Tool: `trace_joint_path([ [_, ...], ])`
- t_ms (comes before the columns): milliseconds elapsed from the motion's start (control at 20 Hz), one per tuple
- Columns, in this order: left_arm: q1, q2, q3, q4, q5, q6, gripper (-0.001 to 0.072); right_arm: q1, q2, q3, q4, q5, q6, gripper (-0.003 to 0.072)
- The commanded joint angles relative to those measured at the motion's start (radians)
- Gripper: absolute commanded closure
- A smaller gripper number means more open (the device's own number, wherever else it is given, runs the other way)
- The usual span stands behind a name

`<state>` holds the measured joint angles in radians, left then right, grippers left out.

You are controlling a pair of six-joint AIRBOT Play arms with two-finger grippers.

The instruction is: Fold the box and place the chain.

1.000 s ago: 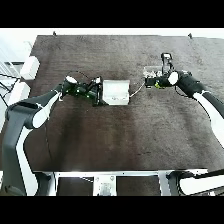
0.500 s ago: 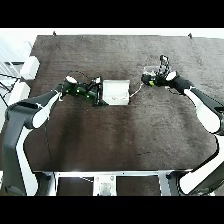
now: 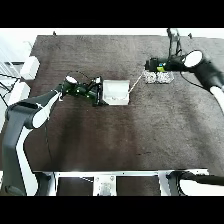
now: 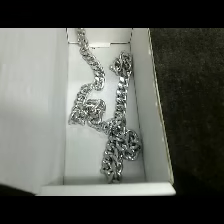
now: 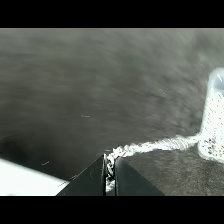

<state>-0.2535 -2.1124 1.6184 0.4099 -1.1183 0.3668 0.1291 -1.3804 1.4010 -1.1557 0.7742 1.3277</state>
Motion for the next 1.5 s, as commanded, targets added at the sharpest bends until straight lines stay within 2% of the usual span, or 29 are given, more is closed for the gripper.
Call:
trace_joint_path([
  [0,0.000,0.000,0.000,0.000,0.000,0.000,0.0256,0.110,0.199,-0.019,-0.199,0.086,0.127,0.0672],
  [250,0.000,0.000,0.000,0.000,0.000,0.000,0.0256,0.310,0.283,-0.081,-0.385,0.119,0.344,0.0672],
  [450,0.001,0.000,0.000,0.000,0.000,0.000,0.0256,0.374,0.267,-0.160,-0.381,0.005,0.433,0.0672],
  [550,0.000,0.000,0.000,0.000,0.000,0.000,0.0256,0.396,0.248,-0.175,-0.383,-0.016,0.485,0.0672],
  [950,0.000,0.000,0.000,0.000,0.000,0.000,0.0256,0.443,0.092,-0.177,-0.373,-0.127,0.578,0.0672],
  [1200,0.000,0.000,0.000,0.000,0.000,0.000,0.0256,0.441,-0.110,-0.203,-0.359,-0.322,0.610,0.0671],
  [1250,0.001,0.000,0.000,0.000,0.000,0.000,0.0256,0.441,-0.140,-0.203,-0.341,-0.327,0.610,0.0670],
  [1300,0.001,0.000,0.000,0.000,0.000,0.000,0.0256,0.441,-0.160,-0.203,-0.337,-0.313,0.610,0.0552],
  [1350,0.001,0.000,0.000,0.000,0.000,0.000,0.0256,0.435,-0.163,-0.203,-0.346,-0.292,0.609,0.0244],
  [1400,0.000,0.000,0.000,0.000,0.000,0.000,0.0256,0.424,-0.155,-0.203,-0.370,-0.262,0.601,0.0165],
  [1450,0.000,0.000,0.000,0.000,0.000,0.000,0.0256,0.407,-0.135,-0.203,-0.419,-0.225,0.599,0.0219],
])
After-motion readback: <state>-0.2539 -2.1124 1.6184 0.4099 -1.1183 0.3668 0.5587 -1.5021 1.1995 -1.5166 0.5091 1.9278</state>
